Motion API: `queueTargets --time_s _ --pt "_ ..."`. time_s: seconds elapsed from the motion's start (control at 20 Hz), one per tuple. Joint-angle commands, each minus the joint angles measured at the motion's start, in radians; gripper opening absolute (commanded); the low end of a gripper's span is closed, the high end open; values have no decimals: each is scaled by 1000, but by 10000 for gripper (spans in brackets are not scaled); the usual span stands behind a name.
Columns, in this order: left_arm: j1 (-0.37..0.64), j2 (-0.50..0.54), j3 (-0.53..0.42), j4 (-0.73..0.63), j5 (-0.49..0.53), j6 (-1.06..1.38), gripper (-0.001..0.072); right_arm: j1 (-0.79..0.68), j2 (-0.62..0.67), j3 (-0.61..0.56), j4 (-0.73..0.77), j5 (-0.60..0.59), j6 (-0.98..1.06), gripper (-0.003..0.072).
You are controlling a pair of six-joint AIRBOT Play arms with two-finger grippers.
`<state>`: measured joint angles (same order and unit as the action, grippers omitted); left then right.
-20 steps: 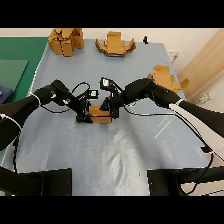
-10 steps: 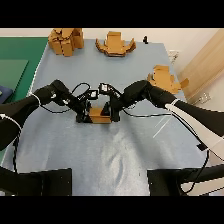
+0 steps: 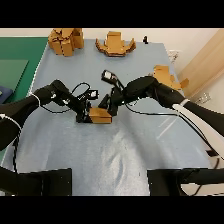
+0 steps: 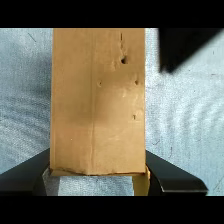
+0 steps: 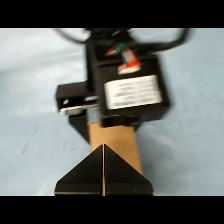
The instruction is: Fold the box.
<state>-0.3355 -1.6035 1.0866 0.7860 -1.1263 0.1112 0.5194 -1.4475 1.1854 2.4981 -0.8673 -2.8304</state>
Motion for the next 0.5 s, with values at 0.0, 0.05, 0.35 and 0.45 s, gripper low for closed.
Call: queueTargets --time_s 0.0,0.05,0.35,0.45 --pt "0 0 0 0 1 0 18 24 108 -120 2 273 100 4" --pt "0 0 0 0 3 0 18 46 126 -185 3 320 100 5" --pt "0 0 0 0 12 0 18 147 47 -229 15 404 100 8" --pt "0 0 0 0 12 0 19 158 38 -229 12 436 101 7"
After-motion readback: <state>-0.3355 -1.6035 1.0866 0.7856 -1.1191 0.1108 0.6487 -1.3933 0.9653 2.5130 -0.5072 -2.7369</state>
